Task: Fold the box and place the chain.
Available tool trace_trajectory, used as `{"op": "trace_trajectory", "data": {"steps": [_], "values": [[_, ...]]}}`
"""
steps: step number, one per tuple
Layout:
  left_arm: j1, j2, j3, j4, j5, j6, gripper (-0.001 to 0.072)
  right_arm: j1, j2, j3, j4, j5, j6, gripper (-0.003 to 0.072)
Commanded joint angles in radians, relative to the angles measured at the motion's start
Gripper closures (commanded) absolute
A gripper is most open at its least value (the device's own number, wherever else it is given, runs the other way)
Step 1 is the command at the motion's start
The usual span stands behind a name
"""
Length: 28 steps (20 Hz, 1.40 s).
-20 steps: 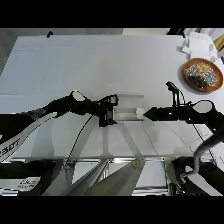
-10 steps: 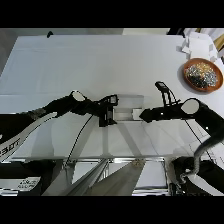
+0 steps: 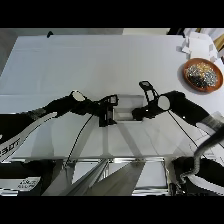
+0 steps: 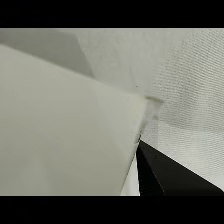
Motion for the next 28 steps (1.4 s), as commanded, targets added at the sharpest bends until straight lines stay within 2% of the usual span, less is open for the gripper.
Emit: {"op": "trace_trajectory", "data": {"steps": [1,5,9,11,13,15,17,18,26,28], "values": [[0.000,0.001,0.000,0.000,0.000,0.000,0.0457,0.048,-0.065,0.050,-0.093,0.042,0.161,0.0273],[0.000,0.001,0.000,0.000,0.000,0.000,0.0457,0.052,-0.089,0.063,-0.104,0.061,0.174,0.0300],[0.000,0.001,0.000,0.000,0.000,0.000,0.0457,0.052,-0.089,0.064,-0.108,0.066,0.174,0.0548],[0.000,0.001,0.000,0.000,0.000,0.000,0.0457,0.052,-0.089,0.064,-0.111,0.066,0.174,0.0646],[0.000,0.001,0.000,0.000,0.000,0.000,0.0457,0.052,-0.089,0.064,-0.112,0.067,0.174,0.0679],[0.000,0.001,0.000,0.000,0.000,0.000,0.0457,0.052,-0.089,0.064,-0.123,0.066,0.174,0.0676],[0.000,0.001,0.000,0.000,0.000,0.000,0.0457,0.052,-0.089,0.064,-0.127,0.051,0.174,0.0502],[0.000,0.001,0.000,0.000,0.000,0.000,0.0457,0.052,-0.089,0.064,-0.127,0.040,0.175,0.0489],[0.000,0.001,0.000,0.000,0.000,0.000,0.0457,0.052,-0.089,0.065,-0.198,0.024,0.254,0.0499],[0.000,0.001,0.000,0.000,0.000,0.000,0.0457,0.052,-0.091,0.065,-0.201,0.026,0.254,0.0578]]}}
